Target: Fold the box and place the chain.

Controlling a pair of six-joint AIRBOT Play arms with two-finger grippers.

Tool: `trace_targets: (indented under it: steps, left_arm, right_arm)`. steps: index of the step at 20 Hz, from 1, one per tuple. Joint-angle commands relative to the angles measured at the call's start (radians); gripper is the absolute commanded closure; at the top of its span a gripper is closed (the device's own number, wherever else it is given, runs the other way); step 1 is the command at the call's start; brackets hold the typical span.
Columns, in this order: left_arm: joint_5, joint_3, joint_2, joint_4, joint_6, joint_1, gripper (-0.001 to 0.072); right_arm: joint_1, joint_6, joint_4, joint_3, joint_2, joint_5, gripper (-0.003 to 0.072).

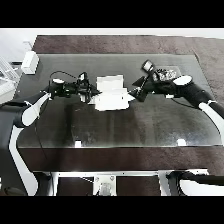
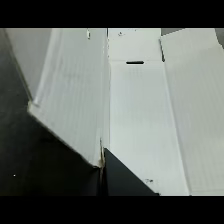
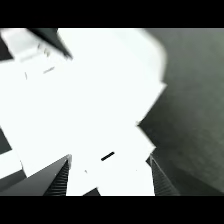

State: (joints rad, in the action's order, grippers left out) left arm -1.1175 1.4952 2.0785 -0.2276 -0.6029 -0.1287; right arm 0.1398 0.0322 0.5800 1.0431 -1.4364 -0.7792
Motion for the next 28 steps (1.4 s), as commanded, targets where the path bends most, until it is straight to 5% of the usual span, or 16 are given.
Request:
trace_targets:
  steps: [1,7,28]
  left_arm:
    - [0.000,0.000,0.000,0.000,0.000,0.000,0.0687]
    - [0.000,0.000,0.000,0.003,0.000,0.000,0.0687]
    - [0.000,0.000,0.000,0.003,0.000,0.000,0.0687]
  right_arm:
    - [0.067,0.135,0.080,-0.042,-0.013,0.084,0.0085]
    - [0.091,0.156,0.147,-0.049,-0.061,0.080,0.0020]
    - [0.135,0.189,0.082,-0.037,-0.104,0.215,0.0020]
